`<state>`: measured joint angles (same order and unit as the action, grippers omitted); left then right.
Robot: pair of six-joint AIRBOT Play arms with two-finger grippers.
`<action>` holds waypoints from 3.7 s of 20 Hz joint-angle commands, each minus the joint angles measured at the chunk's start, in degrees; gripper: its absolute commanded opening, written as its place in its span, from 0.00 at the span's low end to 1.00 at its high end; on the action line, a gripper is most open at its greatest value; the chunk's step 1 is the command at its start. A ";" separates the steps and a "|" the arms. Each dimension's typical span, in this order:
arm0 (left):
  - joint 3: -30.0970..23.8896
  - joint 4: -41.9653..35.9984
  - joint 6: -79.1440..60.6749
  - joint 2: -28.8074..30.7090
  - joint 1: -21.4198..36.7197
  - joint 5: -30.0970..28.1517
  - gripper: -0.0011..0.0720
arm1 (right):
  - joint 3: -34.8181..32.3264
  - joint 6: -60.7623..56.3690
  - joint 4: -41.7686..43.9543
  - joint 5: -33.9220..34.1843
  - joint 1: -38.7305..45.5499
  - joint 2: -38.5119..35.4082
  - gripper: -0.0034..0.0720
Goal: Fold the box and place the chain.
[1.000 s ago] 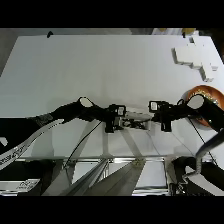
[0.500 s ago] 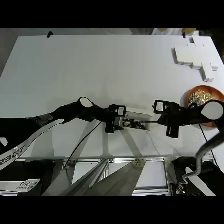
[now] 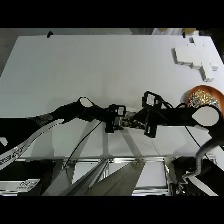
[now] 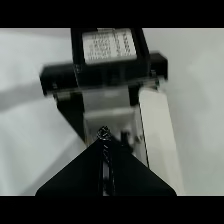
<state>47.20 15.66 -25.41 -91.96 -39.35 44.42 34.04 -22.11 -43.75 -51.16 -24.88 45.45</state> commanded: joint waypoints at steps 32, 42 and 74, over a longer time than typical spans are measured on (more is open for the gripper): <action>0.02 0.02 -0.02 0.02 -0.02 -0.02 0.55 | -3.15 24.92 -20.83 -4.46 25.99 16.65 0.44; 0.02 0.02 -0.02 0.02 -0.02 -0.02 0.55 | -3.13 25.40 -19.28 -6.95 19.96 20.92 0.06; 0.02 0.02 -0.02 0.02 -0.02 -0.02 0.55 | 5.77 8.39 -0.07 -6.75 7.43 5.90 0.30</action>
<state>47.20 15.68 -25.41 -91.96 -39.35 44.40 35.86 -12.14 -42.74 -53.12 -20.78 51.09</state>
